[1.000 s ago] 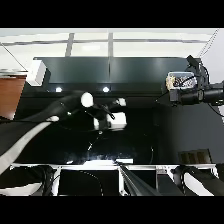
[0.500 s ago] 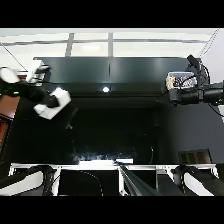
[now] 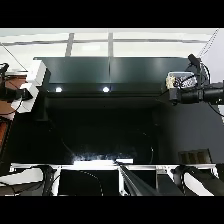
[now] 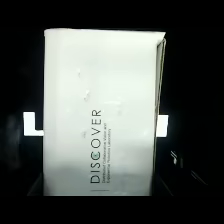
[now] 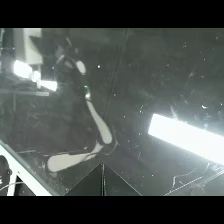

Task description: Fold the box and place the chain.

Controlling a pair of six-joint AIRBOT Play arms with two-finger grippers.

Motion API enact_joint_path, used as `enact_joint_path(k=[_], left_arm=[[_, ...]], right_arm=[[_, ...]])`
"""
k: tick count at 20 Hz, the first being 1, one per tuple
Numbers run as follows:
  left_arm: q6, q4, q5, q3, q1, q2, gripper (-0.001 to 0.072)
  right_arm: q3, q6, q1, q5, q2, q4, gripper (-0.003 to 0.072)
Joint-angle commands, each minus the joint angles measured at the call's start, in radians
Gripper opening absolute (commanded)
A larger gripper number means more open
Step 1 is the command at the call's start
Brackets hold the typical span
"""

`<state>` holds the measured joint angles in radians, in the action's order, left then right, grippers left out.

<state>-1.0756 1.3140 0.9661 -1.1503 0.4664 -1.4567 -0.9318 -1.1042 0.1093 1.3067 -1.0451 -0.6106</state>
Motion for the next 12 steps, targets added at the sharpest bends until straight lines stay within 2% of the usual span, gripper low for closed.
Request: enact_joint_path(k=[1, 6, 7, 8, 9, 10, 12], left_arm=[[-0.002, 0.013, -0.080, -0.070, -0.012, -0.090, 0.0352], [-0.002, 0.007, -0.145, -0.089, -0.029, -0.145, 0.0359], [-0.002, 0.006, -0.159, -0.090, -0.029, -0.151, 0.0397], [-0.007, 0.006, -0.179, -0.091, -0.029, -0.154, 0.0482], [-0.008, 0.005, -0.206, -0.091, -0.029, -0.154, 0.0697], [-0.037, 0.005, -0.205, -0.096, -0.031, -0.150, 0.0717], [-0.087, 0.010, -0.136, -0.125, -0.044, -0.126, 0.0718]], right_arm=[[-0.001, 0.000, 0.001, -0.035, 0.000, 0.000, 0.0015], [-0.001, 0.000, 0.001, -0.039, 0.000, 0.000, 0.0015], [-0.001, -0.002, 0.001, -0.039, 0.000, 0.000, 0.0015], [-0.001, -0.003, 0.001, -0.039, 0.000, 0.000, 0.0015], [-0.001, -0.003, 0.001, -0.039, 0.000, 0.000, 0.0015], [-0.001, -0.003, 0.001, -0.039, 0.000, 0.000, 0.0016], [-0.001, -0.003, 0.001, -0.041, 0.000, 0.000, 0.0016]])
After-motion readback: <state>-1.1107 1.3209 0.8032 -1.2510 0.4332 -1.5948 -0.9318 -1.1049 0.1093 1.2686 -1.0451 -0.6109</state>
